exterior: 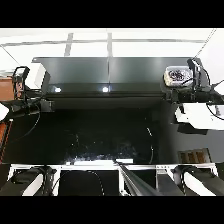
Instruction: Fold the box and place the chain.
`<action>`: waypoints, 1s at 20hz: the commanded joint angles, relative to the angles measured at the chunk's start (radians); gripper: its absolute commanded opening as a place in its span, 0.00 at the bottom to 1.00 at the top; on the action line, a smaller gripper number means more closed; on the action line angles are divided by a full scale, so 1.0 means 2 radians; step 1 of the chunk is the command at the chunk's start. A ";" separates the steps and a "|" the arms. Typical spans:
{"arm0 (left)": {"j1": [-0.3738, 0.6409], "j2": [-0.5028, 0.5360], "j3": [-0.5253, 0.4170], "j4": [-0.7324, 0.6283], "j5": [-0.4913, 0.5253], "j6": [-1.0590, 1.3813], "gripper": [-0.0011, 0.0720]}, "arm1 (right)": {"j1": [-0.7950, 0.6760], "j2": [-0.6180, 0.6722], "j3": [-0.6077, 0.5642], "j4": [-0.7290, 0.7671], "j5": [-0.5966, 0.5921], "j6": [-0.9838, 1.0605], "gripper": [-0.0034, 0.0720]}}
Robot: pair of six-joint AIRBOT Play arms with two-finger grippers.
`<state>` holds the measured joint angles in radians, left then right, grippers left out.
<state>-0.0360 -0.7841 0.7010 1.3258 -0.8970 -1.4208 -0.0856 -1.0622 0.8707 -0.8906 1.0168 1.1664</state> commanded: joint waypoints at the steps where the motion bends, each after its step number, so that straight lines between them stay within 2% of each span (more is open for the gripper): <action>1: 0.000 0.000 0.000 0.000 0.009 0.000 0.05 | 0.000 0.000 0.000 0.000 0.000 0.000 0.07; 9: 0.000 0.000 0.000 0.000 0.019 0.000 0.05 | 0.000 0.000 0.000 0.000 0.000 0.000 0.07; 14: 0.000 0.000 0.000 -0.004 0.042 0.000 0.05 | 0.000 0.000 0.000 0.002 -0.005 0.000 0.07; 15: 0.000 0.000 0.000 -0.013 0.037 -0.001 0.05 | 0.000 0.000 0.000 0.008 -0.014 0.001 0.07; 19: -0.001 -0.008 -0.002 -0.123 -0.041 0.000 0.06 | 0.004 0.000 0.000 0.062 0.008 0.001 0.07; 20: -0.002 -0.012 -0.006 -0.128 -0.045 0.000 0.25 | 0.008 0.000 0.000 0.061 0.012 0.001 0.07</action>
<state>-0.0383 -0.7952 0.6968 1.1793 -0.9150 -1.4208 -0.0799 -1.0622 0.8707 -0.8169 1.0180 1.1671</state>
